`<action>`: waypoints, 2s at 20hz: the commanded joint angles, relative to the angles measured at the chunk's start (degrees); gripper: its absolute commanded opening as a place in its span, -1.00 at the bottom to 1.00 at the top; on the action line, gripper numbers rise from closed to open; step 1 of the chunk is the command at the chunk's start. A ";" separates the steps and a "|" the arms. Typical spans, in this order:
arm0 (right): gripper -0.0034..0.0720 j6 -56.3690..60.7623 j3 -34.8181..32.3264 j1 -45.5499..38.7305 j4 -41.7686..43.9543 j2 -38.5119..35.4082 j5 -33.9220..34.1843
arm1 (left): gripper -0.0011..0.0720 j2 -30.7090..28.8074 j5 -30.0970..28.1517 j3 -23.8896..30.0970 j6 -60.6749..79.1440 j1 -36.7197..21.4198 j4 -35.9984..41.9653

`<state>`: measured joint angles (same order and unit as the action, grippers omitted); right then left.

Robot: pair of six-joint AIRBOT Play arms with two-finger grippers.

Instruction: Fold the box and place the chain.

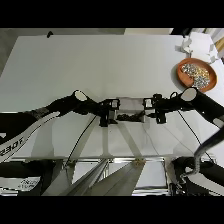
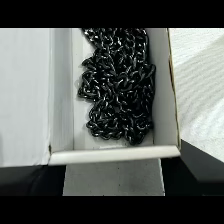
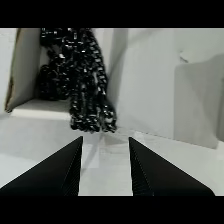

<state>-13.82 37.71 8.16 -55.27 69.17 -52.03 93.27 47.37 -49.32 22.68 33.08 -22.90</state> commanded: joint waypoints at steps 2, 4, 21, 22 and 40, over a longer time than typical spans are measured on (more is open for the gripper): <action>-0.06 2.16 -0.04 0.28 0.66 0.63 1.99 | -0.89 0.00 -0.02 0.02 0.02 -0.02 -0.02; -0.06 1.90 -0.04 0.28 1.99 0.61 1.25 | -0.89 0.00 -0.02 0.02 0.02 -0.02 -0.02; -0.07 1.77 -0.04 0.35 1.97 0.68 -5.88 | -0.89 0.00 -0.02 0.02 0.02 -0.02 -0.02; -0.07 1.81 -0.04 0.35 1.66 0.68 -5.88 | -0.89 0.00 0.00 0.02 0.02 -0.02 -0.02; -0.87 7.72 -0.04 0.33 -3.87 0.74 -9.49 | -0.89 0.00 0.00 0.02 0.02 -0.02 -0.02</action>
<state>-8.32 37.65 8.51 -54.15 70.37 -59.05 93.27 47.24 -49.32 22.76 33.08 -22.83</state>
